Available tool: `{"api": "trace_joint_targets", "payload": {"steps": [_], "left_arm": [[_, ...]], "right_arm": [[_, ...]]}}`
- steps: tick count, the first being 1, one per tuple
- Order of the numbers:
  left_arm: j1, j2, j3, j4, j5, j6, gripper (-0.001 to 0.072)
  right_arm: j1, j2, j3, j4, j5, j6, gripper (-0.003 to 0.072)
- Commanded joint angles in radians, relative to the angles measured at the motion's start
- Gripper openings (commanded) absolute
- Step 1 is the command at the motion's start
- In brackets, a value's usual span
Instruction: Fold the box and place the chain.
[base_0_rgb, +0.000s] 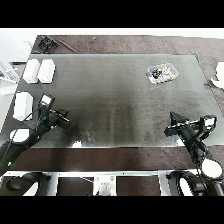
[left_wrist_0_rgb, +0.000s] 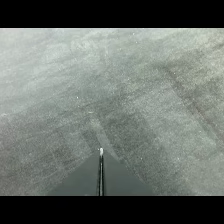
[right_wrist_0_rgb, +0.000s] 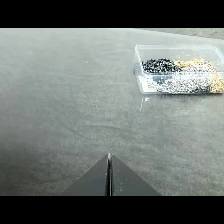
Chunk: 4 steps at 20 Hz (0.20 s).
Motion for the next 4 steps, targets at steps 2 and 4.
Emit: {"api": "trace_joint_targets", "payload": {"steps": [2, 4], "left_arm": [[0.0, 0.001, -0.001, 0.0, 0.0, 0.002, 0.002], [0.0, 0.001, -0.001, 0.0, 0.0, 0.002, 0.002]], "right_arm": [[0.0, 0.006, -0.009, 0.0, -0.001, 0.0, 0.0016], [0.0, 0.006, -0.009, 0.0, -0.001, 0.0, 0.0016]]}}
